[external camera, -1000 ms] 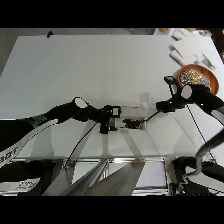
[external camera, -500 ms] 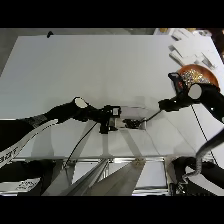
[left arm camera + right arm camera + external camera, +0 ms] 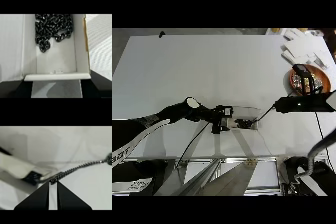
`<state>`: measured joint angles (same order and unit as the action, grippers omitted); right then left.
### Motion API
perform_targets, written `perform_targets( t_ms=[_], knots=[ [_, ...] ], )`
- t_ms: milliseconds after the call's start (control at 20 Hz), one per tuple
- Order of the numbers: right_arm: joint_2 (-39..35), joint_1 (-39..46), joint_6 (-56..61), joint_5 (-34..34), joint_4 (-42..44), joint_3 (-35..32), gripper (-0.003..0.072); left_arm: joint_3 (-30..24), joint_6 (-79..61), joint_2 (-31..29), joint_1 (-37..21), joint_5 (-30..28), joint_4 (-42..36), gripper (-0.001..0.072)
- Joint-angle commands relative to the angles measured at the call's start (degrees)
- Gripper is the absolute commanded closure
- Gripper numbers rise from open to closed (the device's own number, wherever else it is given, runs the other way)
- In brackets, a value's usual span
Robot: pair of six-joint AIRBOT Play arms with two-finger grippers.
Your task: Fold the box and place the chain.
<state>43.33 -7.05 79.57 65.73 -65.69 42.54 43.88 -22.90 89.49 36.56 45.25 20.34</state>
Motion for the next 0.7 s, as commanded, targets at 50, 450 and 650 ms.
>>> perform_targets(
  t_ms=[50, 450, 650],
  knots=[
    [-6.21, -5.27, -4.48, 0.72, 10.78, 0.02, 0.067, 0.0, 0.0, -0.04, -0.02, -0.02, 0.02, 0.0621],
    [-6.47, -13.46, -5.29, -9.09, 19.54, 0.02, 0.067, 0.0, -0.02, -0.04, -0.02, -0.02, 0.02, 0.0621],
    [-6.23, -15.04, -5.07, -9.42, 17.57, -0.44, 0.067, 0.0, -0.02, -0.04, -0.02, -0.02, 0.02, 0.0621]
  ],
)
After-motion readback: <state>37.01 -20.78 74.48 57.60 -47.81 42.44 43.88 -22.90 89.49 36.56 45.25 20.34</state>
